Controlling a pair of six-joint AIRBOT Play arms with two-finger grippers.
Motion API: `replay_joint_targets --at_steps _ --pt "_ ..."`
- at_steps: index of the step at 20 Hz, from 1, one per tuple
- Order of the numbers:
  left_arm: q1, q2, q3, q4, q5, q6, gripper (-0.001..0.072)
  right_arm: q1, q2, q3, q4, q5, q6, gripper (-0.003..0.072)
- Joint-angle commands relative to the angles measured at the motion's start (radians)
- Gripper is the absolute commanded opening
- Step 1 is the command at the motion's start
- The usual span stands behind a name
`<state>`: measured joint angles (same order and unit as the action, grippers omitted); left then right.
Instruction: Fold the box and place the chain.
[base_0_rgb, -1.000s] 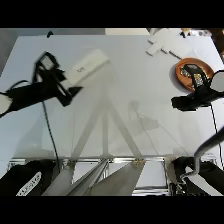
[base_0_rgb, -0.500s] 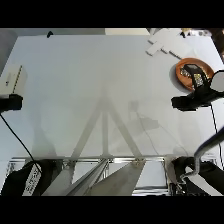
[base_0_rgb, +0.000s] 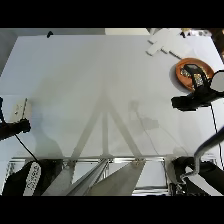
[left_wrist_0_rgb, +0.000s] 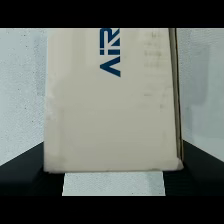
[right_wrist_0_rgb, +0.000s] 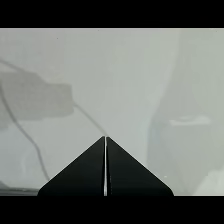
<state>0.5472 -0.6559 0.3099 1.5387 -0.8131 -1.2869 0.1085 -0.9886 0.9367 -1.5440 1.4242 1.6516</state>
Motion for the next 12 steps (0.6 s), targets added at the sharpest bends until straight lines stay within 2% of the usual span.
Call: replay_joint_targets --at_steps 1,4,6,7,9,10,12 --pt "0.006 0.016 -0.019 -0.016 0.014 0.105 0.0034 -0.001 0.000 0.001 0.000 0.000 0.000 0.0019" --pt "0.005 0.016 -0.019 -0.220 -0.003 0.360 0.0033 0.000 0.000 0.001 0.000 0.000 0.000 0.0019" --pt "0.006 0.015 -0.019 -0.290 -0.010 0.435 0.0037 0.000 -0.001 0.001 0.000 0.000 0.000 0.0019" --pt "0.006 0.014 -0.019 -0.289 -0.010 0.434 0.0102 0.000 -0.001 0.001 0.000 0.000 0.000 0.0019" --pt "0.006 0.003 -0.019 -0.289 -0.010 0.426 0.0336 0.000 -0.001 0.001 0.000 0.000 0.000 0.0019" --pt "0.006 -0.005 -0.019 -0.289 -0.011 0.422 0.0405 0.000 -0.001 0.001 0.000 0.000 0.000 0.0019" --pt "0.005 -0.010 -0.019 -0.289 -0.019 0.423 0.0424 0.000 -0.001 0.001 0.000 0.000 0.000 0.0019"
